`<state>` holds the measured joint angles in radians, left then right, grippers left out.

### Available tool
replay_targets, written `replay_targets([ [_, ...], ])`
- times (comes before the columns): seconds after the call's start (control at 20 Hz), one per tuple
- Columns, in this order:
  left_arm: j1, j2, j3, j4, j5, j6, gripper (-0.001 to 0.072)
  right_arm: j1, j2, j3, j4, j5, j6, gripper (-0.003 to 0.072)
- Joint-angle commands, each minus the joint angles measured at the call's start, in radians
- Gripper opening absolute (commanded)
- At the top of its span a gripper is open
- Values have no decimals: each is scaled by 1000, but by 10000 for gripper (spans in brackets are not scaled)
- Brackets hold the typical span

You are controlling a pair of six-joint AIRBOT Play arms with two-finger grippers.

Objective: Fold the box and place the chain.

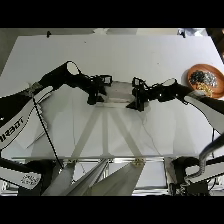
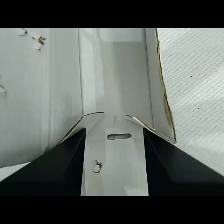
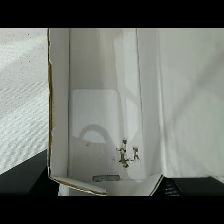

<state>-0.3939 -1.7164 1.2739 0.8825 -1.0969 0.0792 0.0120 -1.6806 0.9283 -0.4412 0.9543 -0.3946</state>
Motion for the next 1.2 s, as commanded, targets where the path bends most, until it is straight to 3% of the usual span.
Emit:
replay_targets([
  [0.0,-1,-1,0,-3,2,-1,407,0,0,1,1,0,0,457],
  [0.05,-1,-1,0,-3,0,-1,295,0,0,1,1,0,0,457],
  [0.1,0,-1,0,2,-6,-1,85,0,0,1,1,0,0,457],
  [0.15,1,0,0,12,-19,-2,16,0,0,1,1,0,0,457],
  [0.35,26,27,0,71,-96,-114,10,0,0,1,1,0,0,457],
  [0.8,208,264,-11,75,-119,-509,8,0,0,1,1,0,0,457],
  [0.95,238,279,-78,78,-86,-676,8,0,0,1,1,0,0,457],
  [1.15,238,278,-237,88,101,-889,8,0,0,1,1,0,0,457],
])
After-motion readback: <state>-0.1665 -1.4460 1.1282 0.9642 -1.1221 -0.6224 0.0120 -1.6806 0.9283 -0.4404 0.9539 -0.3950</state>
